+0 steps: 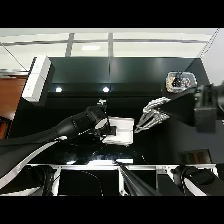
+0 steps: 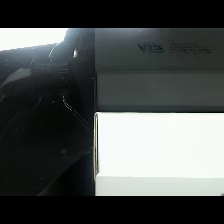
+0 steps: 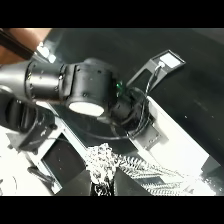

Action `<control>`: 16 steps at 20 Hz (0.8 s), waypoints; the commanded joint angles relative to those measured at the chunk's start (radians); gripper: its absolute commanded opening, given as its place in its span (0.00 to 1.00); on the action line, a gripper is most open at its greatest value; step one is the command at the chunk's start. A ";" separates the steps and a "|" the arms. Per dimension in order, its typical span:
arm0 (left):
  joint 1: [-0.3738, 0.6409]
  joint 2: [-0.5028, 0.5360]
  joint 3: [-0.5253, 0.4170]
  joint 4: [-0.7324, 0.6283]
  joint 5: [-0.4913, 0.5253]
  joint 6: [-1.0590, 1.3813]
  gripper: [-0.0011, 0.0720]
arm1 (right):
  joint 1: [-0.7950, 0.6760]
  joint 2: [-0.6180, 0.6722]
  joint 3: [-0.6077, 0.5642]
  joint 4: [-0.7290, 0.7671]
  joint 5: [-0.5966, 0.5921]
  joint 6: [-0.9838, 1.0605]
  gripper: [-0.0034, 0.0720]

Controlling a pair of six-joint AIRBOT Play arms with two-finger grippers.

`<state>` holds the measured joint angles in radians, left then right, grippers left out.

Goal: Fold the box and place the chain.

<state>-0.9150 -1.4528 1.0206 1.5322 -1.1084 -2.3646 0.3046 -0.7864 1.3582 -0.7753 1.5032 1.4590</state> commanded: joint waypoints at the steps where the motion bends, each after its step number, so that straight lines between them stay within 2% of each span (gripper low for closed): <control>1: 0.000 0.000 0.000 0.000 0.000 0.000 0.05 | 0.025 -0.021 -0.051 0.021 -0.105 -0.001 0.05; 4: 0.000 0.000 0.000 0.000 0.000 0.000 0.05 | 0.060 -0.053 -0.087 0.019 -0.188 0.000 0.05; 8: 0.000 0.000 0.000 0.000 0.000 0.000 0.05 | 0.117 -0.086 -0.156 -0.059 -0.198 0.002 0.05; 11: 0.000 0.000 0.000 0.000 0.000 0.000 0.05 | 0.117 -0.086 -0.270 -0.058 -0.213 0.007 0.05; 16: 0.000 0.000 0.000 0.000 0.000 0.000 0.05 | 0.146 -0.093 -0.483 0.016 -0.392 0.007 0.05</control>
